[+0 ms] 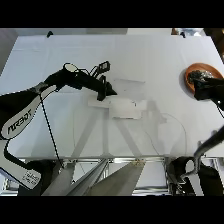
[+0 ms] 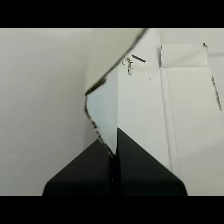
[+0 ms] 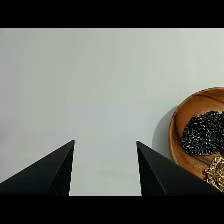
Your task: Fold the box and place the chain.
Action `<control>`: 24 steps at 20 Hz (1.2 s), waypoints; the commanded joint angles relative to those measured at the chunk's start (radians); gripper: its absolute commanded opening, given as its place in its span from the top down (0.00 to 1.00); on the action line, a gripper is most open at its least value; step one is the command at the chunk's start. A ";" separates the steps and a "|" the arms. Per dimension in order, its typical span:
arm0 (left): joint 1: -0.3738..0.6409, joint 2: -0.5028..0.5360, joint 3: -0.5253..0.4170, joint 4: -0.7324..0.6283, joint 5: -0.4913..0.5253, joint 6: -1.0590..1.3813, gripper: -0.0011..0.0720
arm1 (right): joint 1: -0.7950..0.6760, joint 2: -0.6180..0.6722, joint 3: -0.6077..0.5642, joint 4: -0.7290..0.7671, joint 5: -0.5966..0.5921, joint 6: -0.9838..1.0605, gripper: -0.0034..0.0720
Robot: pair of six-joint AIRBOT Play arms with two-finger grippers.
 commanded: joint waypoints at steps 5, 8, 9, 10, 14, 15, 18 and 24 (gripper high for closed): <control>-0.002 -0.025 0.000 -0.043 0.007 0.092 0.98 | -0.001 0.001 0.001 0.001 0.001 0.001 0.43; -0.002 -0.053 0.000 -0.046 0.000 0.096 0.98 | -0.001 0.001 0.001 0.000 0.001 0.001 0.43; -0.002 -0.060 0.000 -0.048 0.000 0.097 0.98 | 0.000 0.001 0.001 0.000 0.001 0.001 0.43; -0.002 -0.068 0.000 -0.049 0.000 0.101 0.98 | -0.001 0.001 0.001 0.000 0.001 0.001 0.43; -0.002 -0.088 0.000 -0.063 0.004 0.116 0.98 | -0.001 0.001 0.001 0.000 0.001 0.001 0.43; -0.002 -0.088 0.000 -0.080 0.004 0.135 0.98 | -0.001 0.001 0.001 0.000 0.001 0.001 0.43; -0.003 -0.090 0.000 -0.167 0.011 0.211 0.98 | -0.001 0.001 0.001 0.000 0.001 0.001 0.43; -0.007 -0.091 0.000 -0.164 0.040 0.227 0.98 | -0.001 0.001 0.001 0.001 0.001 0.001 0.43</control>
